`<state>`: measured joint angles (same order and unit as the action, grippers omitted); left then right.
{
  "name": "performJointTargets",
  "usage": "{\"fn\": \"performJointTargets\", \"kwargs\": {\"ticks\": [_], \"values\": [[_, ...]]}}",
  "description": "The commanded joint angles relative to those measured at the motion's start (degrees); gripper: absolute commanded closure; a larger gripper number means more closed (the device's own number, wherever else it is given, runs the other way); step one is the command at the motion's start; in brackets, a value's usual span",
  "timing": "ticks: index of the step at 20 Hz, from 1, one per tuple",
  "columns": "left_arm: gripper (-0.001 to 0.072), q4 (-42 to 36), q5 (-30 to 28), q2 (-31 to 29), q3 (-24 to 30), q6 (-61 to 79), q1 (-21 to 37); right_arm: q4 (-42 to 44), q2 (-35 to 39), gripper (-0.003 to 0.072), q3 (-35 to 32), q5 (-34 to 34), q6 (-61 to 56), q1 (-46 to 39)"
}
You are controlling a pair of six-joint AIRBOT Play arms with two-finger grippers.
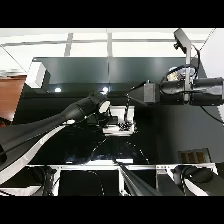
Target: Fold the box and place the chain.
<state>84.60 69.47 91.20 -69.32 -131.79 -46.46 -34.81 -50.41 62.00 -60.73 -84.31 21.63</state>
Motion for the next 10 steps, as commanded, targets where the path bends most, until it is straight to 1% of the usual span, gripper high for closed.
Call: {"fn": "performJointTargets", "kwargs": {"ticks": [1, 4, 6, 10], "values": [[0.0680, 0.0, 0.0, 0.0, 0.0, 0.0, 0.0, -1.0, 0.0, 0.0667, 0.5, -0.3, 0.6, 0.0], [0.0679, 0.0, 0.0, 0.0, 0.0, 0.0, 0.0, -7.5, -0.1, 0.0666, -1.6, -0.7, -1.2, 0.1], [0.0679, 0.0, 0.0, 0.0, 0.0, 0.0, 0.0, -7.5, -0.4, 0.0667, -5.5, 0.4, -1.2, 0.3], [0.0680, 0.0, -0.2, 0.0, 0.0, 0.0, 0.0, -7.9, -1.8, 0.0666, -14.2, 8.9, -1.2, 2.8]]}}
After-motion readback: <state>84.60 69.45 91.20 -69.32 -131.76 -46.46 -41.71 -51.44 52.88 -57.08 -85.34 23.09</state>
